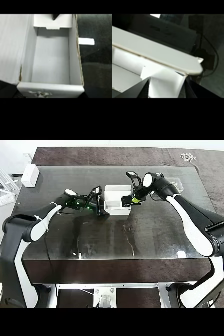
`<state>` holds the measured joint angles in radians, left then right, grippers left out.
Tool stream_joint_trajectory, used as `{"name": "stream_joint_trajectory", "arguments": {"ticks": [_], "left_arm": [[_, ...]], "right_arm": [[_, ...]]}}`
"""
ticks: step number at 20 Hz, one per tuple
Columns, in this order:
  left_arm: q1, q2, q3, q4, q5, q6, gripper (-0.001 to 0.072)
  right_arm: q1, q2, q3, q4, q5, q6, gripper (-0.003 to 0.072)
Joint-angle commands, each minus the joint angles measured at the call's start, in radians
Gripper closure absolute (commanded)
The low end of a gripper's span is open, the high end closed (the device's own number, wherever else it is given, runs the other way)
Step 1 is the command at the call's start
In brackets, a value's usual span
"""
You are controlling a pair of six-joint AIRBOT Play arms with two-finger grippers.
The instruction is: Fold the box and place the chain.
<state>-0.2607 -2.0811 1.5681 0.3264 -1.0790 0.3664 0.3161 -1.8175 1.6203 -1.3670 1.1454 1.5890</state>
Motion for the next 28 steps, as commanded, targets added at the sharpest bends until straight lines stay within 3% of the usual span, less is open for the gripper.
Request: {"name": "stream_joint_trajectory", "arguments": {"ticks": [1, 19, 28], "left_arm": [[0.000, 0.000, 0.000, 0.002, -0.003, 0.001, 0.0225], [0.000, 0.000, 0.000, 0.002, -0.004, 0.000, 0.0226], [0.000, 0.000, 0.000, 0.002, -0.006, 0.001, 0.0226]], "right_arm": [[0.001, 0.005, 0.002, -0.040, -0.003, 0.069, 0.0168], [0.036, 0.100, 0.035, -0.042, 0.031, 0.098, 0.0168], [0.036, 0.100, 0.004, -0.150, 0.052, 0.148, 0.0147]]}}
